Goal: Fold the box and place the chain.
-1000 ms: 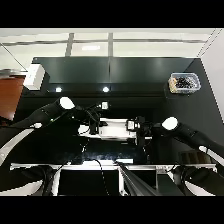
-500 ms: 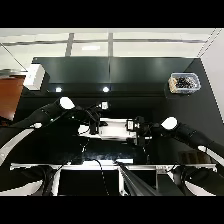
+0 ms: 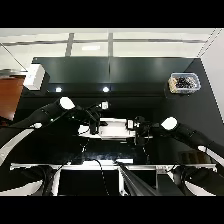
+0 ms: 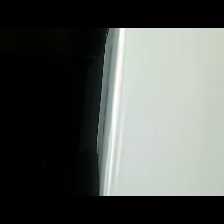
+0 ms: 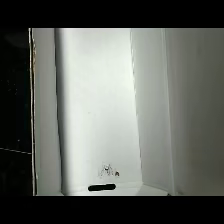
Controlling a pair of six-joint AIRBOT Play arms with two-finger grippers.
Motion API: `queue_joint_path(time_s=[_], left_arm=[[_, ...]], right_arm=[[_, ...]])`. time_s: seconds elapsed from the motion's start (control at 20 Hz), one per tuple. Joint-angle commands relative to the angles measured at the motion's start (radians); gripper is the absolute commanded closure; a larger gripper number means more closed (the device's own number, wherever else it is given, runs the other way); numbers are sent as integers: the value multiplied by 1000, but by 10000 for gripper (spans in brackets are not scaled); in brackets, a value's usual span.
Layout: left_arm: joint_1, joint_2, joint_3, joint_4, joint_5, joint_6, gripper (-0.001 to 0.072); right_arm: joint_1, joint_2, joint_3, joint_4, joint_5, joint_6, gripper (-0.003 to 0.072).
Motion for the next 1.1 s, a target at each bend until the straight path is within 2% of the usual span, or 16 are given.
queue_joint_path(time_s=[0.0,0.15,0.25,0.8,0.85,0.9,1.05], left_arm=[[1,0,1,0,5,1,681],[1,0,1,0,5,1,681],[1,0,1,0,5,1,680],[1,0,1,0,4,1,679],[1,0,1,0,5,1,680],[1,0,1,0,4,1,679],[1,0,1,0,4,1,679]], right_arm=[[-1,-1,1,-1,-5,6,102],[-1,-1,1,-1,-5,6,105],[-1,-1,1,-1,-5,5,245],[-1,-1,1,-1,-5,6,258],[-1,-1,1,-1,-5,6,335],[-1,-1,1,-1,-5,6,379],[-1,-1,1,-1,-5,6,379]])
